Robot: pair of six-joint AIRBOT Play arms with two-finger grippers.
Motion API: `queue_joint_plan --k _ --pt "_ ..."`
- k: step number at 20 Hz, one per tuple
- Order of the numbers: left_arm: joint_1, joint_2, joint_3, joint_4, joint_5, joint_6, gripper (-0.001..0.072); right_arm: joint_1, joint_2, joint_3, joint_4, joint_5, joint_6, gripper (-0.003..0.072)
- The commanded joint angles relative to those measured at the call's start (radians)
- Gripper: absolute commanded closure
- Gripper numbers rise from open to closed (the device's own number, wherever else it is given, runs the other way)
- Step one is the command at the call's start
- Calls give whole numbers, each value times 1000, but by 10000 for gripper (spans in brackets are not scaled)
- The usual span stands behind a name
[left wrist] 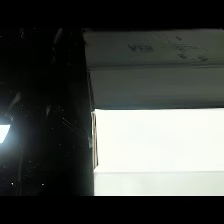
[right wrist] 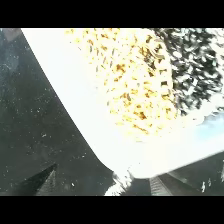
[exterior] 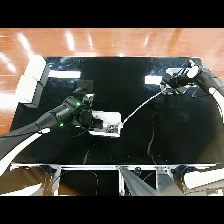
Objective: Fold the box and place the chain.
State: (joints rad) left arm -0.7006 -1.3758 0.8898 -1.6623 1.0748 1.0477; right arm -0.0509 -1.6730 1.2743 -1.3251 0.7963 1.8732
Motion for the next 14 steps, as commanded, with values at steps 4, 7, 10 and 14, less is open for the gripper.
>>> queue_joint_plan --k 4,7,10,14 --pt "0 -1 0 -1 1 -1 679 5 -16 31 43 143 -69 653" --pt "0 -1 0 -1 3 -1 679 5 85 34 52 200 -188 653" --pt "0 -1 0 0 6 -1 679 10 300 34 58 235 -289 653" --pt "0 -1 0 0 5 0 679 32 635 34 178 327 -426 653"
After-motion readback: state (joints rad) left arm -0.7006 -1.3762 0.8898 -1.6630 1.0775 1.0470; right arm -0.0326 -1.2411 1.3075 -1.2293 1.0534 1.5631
